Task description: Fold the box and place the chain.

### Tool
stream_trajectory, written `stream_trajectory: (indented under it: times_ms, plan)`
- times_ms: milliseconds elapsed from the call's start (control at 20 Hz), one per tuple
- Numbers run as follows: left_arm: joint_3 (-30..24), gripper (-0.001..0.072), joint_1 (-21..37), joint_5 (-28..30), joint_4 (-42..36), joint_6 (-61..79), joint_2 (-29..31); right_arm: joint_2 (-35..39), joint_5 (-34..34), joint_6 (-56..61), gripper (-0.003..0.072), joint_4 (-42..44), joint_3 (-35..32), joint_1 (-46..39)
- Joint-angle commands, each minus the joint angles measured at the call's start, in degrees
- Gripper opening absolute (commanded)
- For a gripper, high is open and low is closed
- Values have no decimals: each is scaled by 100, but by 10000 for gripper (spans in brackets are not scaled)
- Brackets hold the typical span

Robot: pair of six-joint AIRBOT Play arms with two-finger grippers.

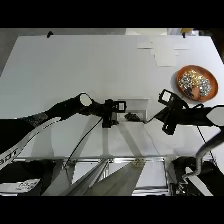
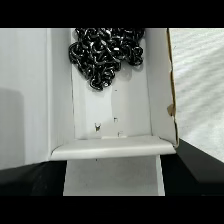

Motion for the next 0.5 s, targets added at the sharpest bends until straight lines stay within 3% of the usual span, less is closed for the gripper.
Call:
stream_trajectory:
  times_ms: [0,250,450]
  plan:
    - [0,62,2,0,2,2,4,238,-348,275,19,1779,4,7]
    - [0,62,4,2,2,2,4,192,-1036,227,19,3182,4,7]
    - [0,62,4,2,2,0,4,-170,-1362,210,19,3056,4,474]
